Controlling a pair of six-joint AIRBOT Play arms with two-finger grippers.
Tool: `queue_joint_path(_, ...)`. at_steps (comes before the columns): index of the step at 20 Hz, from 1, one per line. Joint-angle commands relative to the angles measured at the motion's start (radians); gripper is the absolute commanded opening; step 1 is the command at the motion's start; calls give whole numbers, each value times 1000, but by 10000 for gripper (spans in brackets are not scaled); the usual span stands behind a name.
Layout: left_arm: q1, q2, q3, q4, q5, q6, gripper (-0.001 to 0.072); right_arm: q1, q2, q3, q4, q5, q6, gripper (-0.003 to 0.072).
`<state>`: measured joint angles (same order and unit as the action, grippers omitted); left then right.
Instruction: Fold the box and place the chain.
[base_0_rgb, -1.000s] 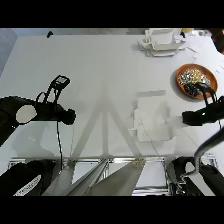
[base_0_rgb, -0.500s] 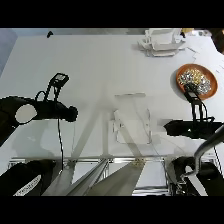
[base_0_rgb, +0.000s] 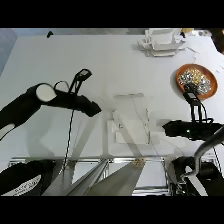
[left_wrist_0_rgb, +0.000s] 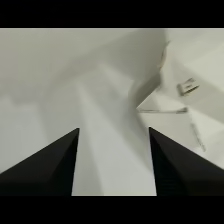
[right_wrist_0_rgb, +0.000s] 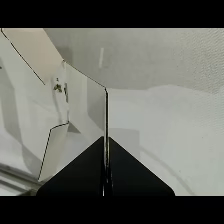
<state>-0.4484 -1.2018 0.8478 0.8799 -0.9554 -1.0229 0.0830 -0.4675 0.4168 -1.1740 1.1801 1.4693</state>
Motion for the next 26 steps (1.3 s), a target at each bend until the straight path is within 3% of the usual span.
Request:
queue_joint_path(1,2,-239,192,-266,-180,377,523,1,1,-1,0,5,1,23)
queue_joint_path(4,2,-439,294,-351,-249,463,663,1,1,-1,1,8,4,23)
queue_joint_path(7,42,-549,317,-502,-285,531,663,1,1,-1,1,9,19,23)
queue_joint_path(12,106,-607,319,-611,-330,580,661,1,1,-1,2,11,19,23)
queue_joint_path(22,-47,-653,318,-624,-425,754,626,1,1,-1,5,36,24,23)
queue_joint_path(23,-57,-653,318,-624,-425,758,588,1,1,-1,5,37,24,23)
queue_joint_path(24,-59,-653,318,-621,-425,758,505,1,1,-1,5,37,24,23)
queue_joint_path(26,-56,-653,318,-603,-425,758,276,1,1,-1,5,38,24,23)
